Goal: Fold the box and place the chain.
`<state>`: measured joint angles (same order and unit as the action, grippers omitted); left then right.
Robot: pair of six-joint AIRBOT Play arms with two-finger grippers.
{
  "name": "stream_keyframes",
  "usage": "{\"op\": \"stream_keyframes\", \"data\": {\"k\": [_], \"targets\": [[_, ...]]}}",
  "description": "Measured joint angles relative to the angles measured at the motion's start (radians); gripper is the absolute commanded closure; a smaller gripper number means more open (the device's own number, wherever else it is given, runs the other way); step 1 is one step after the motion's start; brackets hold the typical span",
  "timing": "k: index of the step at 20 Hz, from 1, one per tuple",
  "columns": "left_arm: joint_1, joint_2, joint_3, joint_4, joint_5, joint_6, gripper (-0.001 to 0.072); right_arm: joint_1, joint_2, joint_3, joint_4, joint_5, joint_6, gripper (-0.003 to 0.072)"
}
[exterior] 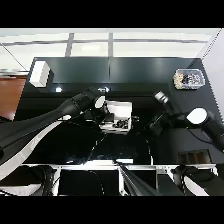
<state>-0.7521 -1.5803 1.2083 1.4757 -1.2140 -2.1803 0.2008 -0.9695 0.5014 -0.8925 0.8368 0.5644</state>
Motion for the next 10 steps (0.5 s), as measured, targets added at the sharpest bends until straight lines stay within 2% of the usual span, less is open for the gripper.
{"op": "stream_keyframes", "data": {"k": [3, 6, 10], "targets": [[0.0, 0.0, 0.0, 0.0, -0.002, 0.0, 0.0681, 0.035, -0.031, -0.034, 0.138, -0.097, -0.323, -0.0015], [0.0, 0.0, 0.0, 0.0, 0.0, 0.0, 0.0681, 0.043, -0.102, -0.025, 0.293, -0.118, -0.623, -0.0014], [0.0, 0.0, 0.0, 0.0, 0.001, 0.0, 0.0681, 0.051, -0.21, 0.03, 0.4, -0.126, -0.804, -0.0014]]}}
